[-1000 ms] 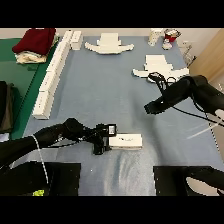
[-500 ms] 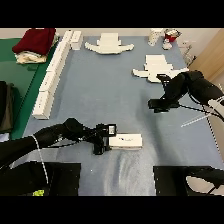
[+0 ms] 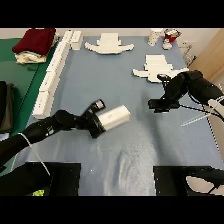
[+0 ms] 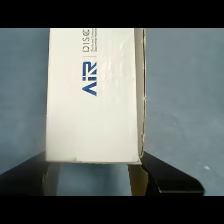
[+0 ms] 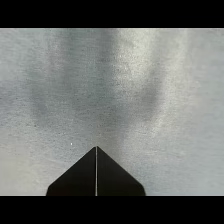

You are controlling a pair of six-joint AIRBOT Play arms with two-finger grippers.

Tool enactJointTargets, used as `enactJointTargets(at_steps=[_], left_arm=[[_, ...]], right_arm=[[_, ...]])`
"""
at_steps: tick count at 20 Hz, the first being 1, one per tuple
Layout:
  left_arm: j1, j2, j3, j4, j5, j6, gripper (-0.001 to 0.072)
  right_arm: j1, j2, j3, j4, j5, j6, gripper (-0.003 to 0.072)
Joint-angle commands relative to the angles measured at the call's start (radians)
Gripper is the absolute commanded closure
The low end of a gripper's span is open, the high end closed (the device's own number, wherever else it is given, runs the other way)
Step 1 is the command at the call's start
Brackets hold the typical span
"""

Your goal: Fold the box.

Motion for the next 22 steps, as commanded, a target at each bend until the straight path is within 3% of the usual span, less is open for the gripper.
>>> enactJointTargets(at_steps=[1, 4, 8, 16, 19, 22], left_arm=[[0.204, 0.010, 0.061, 0.268, 0.066, -0.428, 0.0244], [0.377, -0.076, 0.159, 0.336, 0.075, -0.505, 0.0244], [0.510, -0.275, 0.356, 0.337, 0.080, -0.512, 0.0244], [0.550, -0.671, 0.794, 0.354, 0.016, -0.564, 0.0244], [0.551, -0.729, 0.877, 0.365, -0.006, -0.582, 0.0244], [0.551, -0.732, 0.885, 0.439, 0.036, -0.664, 0.0244]], right_arm=[[0.000, -0.001, 0.001, 0.000, -0.001, 0.001, 0.0680], [0.000, -0.001, 0.001, 0.000, -0.001, 0.001, 0.0680], [0.000, -0.001, 0.001, 0.000, -0.001, 0.001, 0.0679], [0.000, -0.001, 0.001, 0.000, -0.001, 0.001, 0.0680], [0.000, -0.001, 0.001, 0.000, -0.001, 0.001, 0.0680], [0.000, -0.001, 0.001, 0.000, -0.001, 0.001, 0.0680]])
